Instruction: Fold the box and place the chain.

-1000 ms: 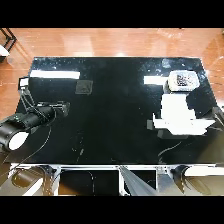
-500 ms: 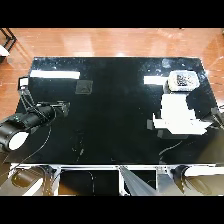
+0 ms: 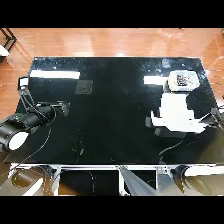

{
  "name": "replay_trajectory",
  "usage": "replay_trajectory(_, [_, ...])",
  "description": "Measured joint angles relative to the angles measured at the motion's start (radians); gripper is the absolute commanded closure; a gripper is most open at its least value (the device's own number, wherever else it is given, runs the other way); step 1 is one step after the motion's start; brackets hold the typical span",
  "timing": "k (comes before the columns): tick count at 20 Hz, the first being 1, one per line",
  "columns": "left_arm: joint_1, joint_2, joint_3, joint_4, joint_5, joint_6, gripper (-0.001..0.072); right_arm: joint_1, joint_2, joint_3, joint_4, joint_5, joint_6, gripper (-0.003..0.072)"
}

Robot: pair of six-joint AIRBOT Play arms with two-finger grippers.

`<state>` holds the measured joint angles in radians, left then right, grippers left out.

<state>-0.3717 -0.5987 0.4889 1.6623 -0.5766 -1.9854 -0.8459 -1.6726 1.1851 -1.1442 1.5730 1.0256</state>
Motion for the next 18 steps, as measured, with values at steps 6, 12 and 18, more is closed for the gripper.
replay_trajectory(6, [0.0, 0.0, 0.0, -0.003, 0.0, 0.001, 0.0081, 0.0, 0.0, -0.01, 0.109, 0.059, -0.036, 0.0569])
replay_trajectory(12, [0.0, 0.0, 0.0, -0.003, 0.0, 0.003, 0.0081, 0.01, 0.007, -0.039, 0.24, 0.112, -0.064, 0.057])
replay_trajectory(18, [0.0, 0.0, 0.0, -0.003, 0.001, 0.002, 0.0082, 0.104, 0.034, -0.098, 0.308, 0.133, -0.104, 0.0666])
